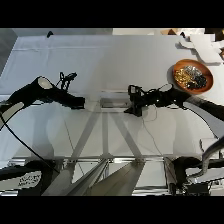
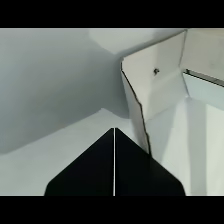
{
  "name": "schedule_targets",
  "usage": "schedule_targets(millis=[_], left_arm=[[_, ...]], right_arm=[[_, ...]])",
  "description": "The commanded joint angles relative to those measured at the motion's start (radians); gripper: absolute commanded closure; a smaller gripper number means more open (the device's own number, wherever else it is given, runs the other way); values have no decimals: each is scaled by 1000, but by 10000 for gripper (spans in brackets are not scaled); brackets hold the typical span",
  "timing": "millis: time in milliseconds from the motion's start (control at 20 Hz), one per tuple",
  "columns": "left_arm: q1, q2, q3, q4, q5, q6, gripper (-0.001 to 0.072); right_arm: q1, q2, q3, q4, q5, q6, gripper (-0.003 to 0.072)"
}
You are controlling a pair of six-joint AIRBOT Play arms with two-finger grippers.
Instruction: Fold the box and place the chain.
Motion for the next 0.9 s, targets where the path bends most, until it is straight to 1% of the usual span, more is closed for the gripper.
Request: schedule_targets(millis=[0,100,300,500,600,850], left_arm=[[-2,-1,-48,-154,15,91,706],[-3,0,-50,-218,11,126,705],[-6,0,-50,-280,49,140,703],[-6,0,-50,-292,47,140,695],[-6,0,-50,-296,44,141,672],[-6,0,-50,-310,-9,220,667]], right_arm=[[0,0,0,0,0,0,260],[0,0,0,0,0,0,260],[0,0,0,0,0,0,260],[0,0,0,0,0,0,260],[0,0,0,0,0,0,260],[0,0,0,0,0,0,260]])
